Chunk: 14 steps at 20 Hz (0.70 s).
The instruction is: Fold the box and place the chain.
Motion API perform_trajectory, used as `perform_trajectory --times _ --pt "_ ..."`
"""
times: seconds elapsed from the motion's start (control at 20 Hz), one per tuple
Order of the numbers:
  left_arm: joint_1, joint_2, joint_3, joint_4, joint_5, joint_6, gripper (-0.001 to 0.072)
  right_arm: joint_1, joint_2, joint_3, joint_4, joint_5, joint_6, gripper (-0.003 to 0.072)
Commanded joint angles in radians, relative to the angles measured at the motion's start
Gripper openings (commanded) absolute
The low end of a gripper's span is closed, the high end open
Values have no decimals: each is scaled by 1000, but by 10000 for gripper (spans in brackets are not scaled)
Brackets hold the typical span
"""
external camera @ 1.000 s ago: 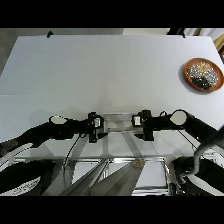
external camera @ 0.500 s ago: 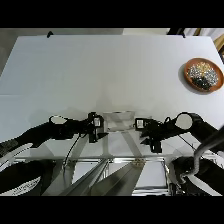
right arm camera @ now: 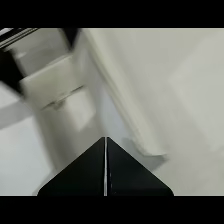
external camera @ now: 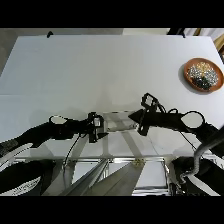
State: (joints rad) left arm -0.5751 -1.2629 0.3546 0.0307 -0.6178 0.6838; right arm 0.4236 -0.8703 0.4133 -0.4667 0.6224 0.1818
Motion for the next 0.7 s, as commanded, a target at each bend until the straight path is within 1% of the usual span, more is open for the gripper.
perform_trajectory --times 0.0,0.1,0.2,0.25,0.35,0.65 --pt "0 1 0 0 0 0 137 0 -124 11 124 -201 -82 16" --pt "0 1 0 0 0 0 137 0 -222 39 124 -201 -86 16" --pt "0 1 0 0 0 0 137 0 -274 60 124 -201 -85 16" --pt "0 1 0 0 0 0 137 0 -282 64 122 -208 -86 16" --pt "0 1 0 0 0 0 137 0 -283 64 69 -208 -73 16" --pt "0 1 0 0 0 0 137 0 -282 64 -144 -41 100 17"
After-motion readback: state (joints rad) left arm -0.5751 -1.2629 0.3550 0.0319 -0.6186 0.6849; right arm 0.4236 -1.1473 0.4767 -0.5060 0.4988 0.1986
